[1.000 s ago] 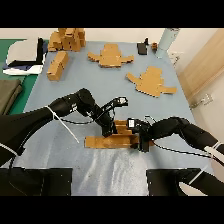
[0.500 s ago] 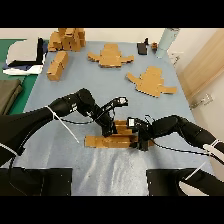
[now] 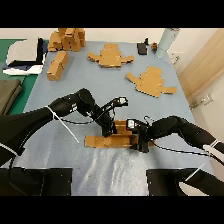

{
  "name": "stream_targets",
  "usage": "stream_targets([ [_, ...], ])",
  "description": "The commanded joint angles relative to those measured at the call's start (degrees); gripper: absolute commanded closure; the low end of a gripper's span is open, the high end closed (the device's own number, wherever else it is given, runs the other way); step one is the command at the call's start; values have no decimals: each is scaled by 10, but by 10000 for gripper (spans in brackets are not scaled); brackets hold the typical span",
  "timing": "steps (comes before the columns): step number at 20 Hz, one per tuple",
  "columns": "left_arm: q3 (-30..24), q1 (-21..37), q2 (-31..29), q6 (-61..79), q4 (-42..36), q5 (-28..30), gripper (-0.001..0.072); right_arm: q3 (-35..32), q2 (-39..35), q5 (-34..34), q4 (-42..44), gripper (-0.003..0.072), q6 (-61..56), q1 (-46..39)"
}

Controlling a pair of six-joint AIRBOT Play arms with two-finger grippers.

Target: Fold the box.

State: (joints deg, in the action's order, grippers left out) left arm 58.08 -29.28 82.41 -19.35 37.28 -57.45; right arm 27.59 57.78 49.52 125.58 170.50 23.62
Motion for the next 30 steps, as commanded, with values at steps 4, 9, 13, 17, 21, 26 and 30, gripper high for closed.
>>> stream_targets([
  [4, 0, 0, 0, 0, 0, 0, 697, -27, 1, -56, -15, -23, 16, 25],
  [9, 0, 0, 0, 0, 0, 0, 697, -28, 0, -58, -16, -13, 16, 26],
  [13, 0, 0, 0, 0, 0, 0, 697, -28, 0, -58, -16, 97, 16, 26],
  [17, 0, 0, 0, 0, 0, 0, 697, -28, 1, -58, -17, 173, 16, 26],
  [21, 0, 0, 0, 0, 0, 0, 697, -28, 0, -60, -17, 194, 16, 26],
  [26, 0, 0, 0, 0, 0, 0, 697, -28, 0, -60, -17, 195, 16, 26],
  [30, 0, 0, 0, 0, 0, 0, 697, -28, 0, -60, -17, 195, 16, 26],
])
